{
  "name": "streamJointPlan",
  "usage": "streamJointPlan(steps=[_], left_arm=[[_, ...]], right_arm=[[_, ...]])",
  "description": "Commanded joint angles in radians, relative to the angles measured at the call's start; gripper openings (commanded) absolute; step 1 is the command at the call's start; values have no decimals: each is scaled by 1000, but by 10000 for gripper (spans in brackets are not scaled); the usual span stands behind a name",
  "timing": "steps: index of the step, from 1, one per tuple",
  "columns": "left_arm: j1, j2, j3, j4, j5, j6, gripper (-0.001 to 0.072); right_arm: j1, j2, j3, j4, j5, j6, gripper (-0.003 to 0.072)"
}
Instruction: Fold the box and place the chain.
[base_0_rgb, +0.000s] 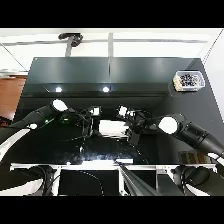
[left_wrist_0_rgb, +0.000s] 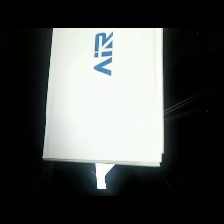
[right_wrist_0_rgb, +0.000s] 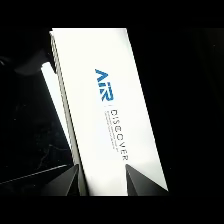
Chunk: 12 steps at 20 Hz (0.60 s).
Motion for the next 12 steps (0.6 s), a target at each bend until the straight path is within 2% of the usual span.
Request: streamJointPlan(steps=[1,6,8,9,10,12], left_arm=[[0,-1,1,0,0,0,432],[0,-1,1,0,1,0,433],[0,-1,1,0,1,0,433],[0,-1,1,0,1,0,432],[0,-1,1,0,1,0,432],[0,-1,1,0,1,0,432]], right_arm=[[-1,11,1,-4,0,68,367],[-30,101,29,-21,32,193,367],[-52,154,30,-17,39,330,365],[-61,168,30,-16,54,421,297],[-70,169,29,-16,83,517,28],[-73,163,21,-14,112,668,28]])
